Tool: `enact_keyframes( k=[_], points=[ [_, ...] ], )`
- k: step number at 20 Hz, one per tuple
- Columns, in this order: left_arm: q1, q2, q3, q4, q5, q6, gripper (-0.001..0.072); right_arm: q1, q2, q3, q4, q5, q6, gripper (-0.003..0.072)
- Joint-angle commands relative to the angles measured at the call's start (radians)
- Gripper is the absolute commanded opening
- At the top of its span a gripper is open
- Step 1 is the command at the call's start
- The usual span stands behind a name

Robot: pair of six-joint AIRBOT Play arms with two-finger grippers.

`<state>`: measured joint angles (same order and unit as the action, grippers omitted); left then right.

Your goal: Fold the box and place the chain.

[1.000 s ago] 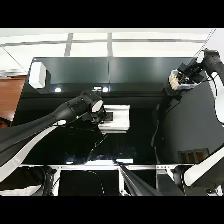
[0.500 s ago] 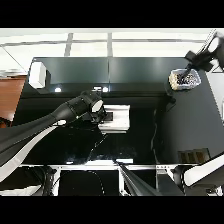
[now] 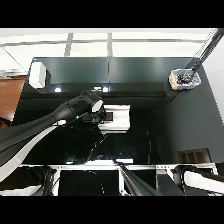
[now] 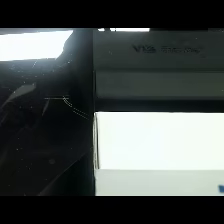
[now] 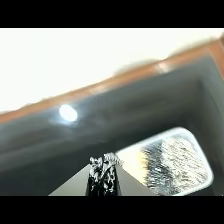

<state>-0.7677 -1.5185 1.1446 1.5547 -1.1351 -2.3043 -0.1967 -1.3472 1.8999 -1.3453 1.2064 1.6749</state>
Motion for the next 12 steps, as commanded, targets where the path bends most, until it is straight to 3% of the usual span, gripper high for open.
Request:
enact_keyframes(
  k=[1,9,12],
  points=[
    [0.001,0.001,0.000,0.000,0.000,0.000,0.0031,0.000,0.165,0.001,0.140,0.151,-0.081,0.0015],
    [0.001,0.001,0.000,0.000,0.000,0.000,0.0031,0.000,0.285,0.001,0.537,0.462,-0.150,0.0015],
    [0.001,0.001,0.000,0.000,0.000,0.000,0.0031,0.038,0.285,0.000,0.571,0.491,-0.172,0.0015]
  ],
)
